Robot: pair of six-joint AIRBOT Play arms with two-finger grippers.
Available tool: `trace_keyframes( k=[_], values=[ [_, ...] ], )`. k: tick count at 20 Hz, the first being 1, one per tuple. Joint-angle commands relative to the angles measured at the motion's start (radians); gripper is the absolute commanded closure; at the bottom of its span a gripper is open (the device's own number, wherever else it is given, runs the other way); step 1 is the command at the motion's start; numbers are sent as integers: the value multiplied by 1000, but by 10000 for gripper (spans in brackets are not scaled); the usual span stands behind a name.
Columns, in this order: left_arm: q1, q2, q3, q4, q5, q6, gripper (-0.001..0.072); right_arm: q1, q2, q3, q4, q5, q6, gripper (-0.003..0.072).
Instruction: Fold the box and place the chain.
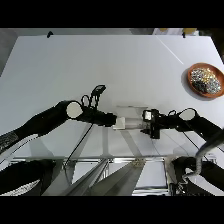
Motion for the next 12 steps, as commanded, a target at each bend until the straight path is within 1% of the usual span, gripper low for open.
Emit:
trace_keyframes(
  k=[1,2,3,4,6,9,12],
  values=[
    [-2,-1,9,-5,2,8,494,0,1,1,0,0,0,327],
    [-2,-3,9,-4,2,8,480,0,1,1,0,0,0,327],
    [-2,-10,9,-4,2,6,424,0,1,1,0,0,0,327],
    [-3,-16,10,-4,2,6,414,0,1,1,0,0,0,327],
    [-17,-36,21,1,-3,6,413,0,1,1,0,1,0,327],
    [-42,-72,67,10,-11,3,410,0,1,1,0,0,0,327],
    [-59,-94,108,80,-42,-67,407,0,1,1,0,0,0,327]
  ],
)
